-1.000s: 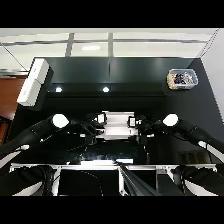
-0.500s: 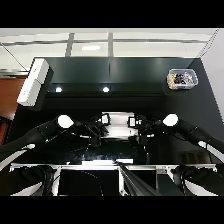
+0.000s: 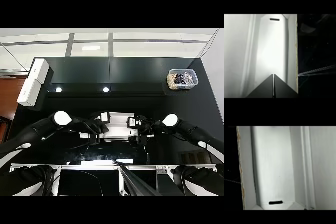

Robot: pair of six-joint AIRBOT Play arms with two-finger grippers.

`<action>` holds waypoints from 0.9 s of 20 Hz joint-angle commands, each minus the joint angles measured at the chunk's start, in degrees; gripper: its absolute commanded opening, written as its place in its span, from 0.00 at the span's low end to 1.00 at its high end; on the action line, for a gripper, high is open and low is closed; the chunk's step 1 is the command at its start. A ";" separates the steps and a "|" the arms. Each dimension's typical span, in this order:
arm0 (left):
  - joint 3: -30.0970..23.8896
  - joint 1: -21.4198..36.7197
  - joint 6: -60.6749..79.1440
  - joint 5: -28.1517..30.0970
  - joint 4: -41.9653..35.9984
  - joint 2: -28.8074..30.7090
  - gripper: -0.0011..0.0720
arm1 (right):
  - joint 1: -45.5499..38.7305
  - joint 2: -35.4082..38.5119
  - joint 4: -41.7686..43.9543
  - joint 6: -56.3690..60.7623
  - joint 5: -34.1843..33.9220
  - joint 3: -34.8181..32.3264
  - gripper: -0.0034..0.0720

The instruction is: Fold the box and place the chain.

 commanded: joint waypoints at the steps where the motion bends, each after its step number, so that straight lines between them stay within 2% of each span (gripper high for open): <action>1: 1.31 4.96 -8.66 -6.21 9.40 6.19 0.05 | 0.02 0.02 -0.07 -0.04 0.11 0.00 0.67; 4: 1.29 14.25 -30.29 -9.03 19.06 11.96 0.05 | 0.02 0.02 -0.07 -0.04 0.09 0.00 0.67; 6: 1.03 23.32 -50.18 -10.47 23.63 12.39 0.05 | 0.02 0.02 -0.07 -0.04 0.09 0.00 0.67; 8: -0.11 31.41 -56.37 -12.87 24.39 11.30 0.05 | 0.02 0.02 -0.09 -0.04 0.11 0.00 0.67; 9: -0.68 33.92 -57.27 -14.23 24.13 10.62 0.05 | 0.02 0.02 -0.09 -0.04 0.11 0.00 0.67; 10: -1.53 35.98 -63.91 -14.60 23.19 9.68 0.05 | 0.02 0.02 -0.09 -0.04 0.11 0.00 0.67; 12: -2.64 38.10 -75.67 -16.87 21.51 6.12 0.05 | 0.02 0.02 -0.09 -0.04 0.09 0.00 0.67; 15: -2.73 39.60 -73.53 -22.97 16.37 -2.60 0.05 | 0.02 0.02 -0.09 -0.04 0.11 0.00 0.67; 18: -2.89 39.34 -66.31 -25.88 5.01 -10.14 0.05 | 0.02 0.02 -0.07 -0.04 0.11 0.00 0.67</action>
